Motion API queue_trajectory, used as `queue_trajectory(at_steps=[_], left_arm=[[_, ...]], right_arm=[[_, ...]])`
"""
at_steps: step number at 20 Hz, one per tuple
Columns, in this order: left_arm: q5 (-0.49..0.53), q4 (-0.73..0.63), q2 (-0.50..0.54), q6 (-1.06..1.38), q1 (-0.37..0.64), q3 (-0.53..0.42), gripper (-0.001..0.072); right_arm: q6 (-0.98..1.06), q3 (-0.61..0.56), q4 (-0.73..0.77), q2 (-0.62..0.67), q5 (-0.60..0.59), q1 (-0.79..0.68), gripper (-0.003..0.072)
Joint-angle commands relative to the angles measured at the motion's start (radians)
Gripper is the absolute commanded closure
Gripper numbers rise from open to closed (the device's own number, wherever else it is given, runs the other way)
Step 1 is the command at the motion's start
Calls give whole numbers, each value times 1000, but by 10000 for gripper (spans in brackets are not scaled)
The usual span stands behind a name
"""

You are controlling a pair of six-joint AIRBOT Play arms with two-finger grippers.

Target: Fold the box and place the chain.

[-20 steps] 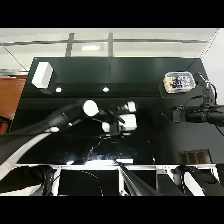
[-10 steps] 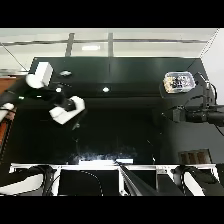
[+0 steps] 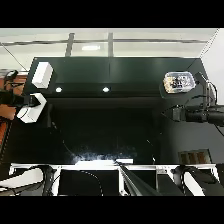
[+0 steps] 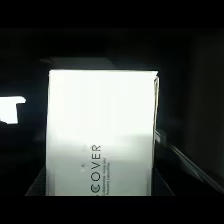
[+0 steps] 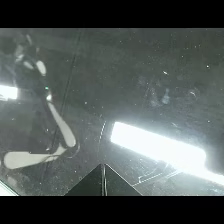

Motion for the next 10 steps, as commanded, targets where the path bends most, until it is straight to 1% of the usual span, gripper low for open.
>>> queue_trajectory(at_steps=[1, 3, 9, 10], left_arm=[[188, -24, -9, 95, 5, 1, 372], [239, -25, -35, 137, -15, 12, 373], [256, -24, -146, 168, -69, 99, 372], [272, -20, -154, 167, -75, 104, 348]], right_arm=[[7, 0, 1, 1, -1, -1, 673], [10, 0, 1, 1, -4, -1, 673], [11, 0, 0, 0, -49, -1, 673], [11, 0, 1, 0, -49, -1, 673]])
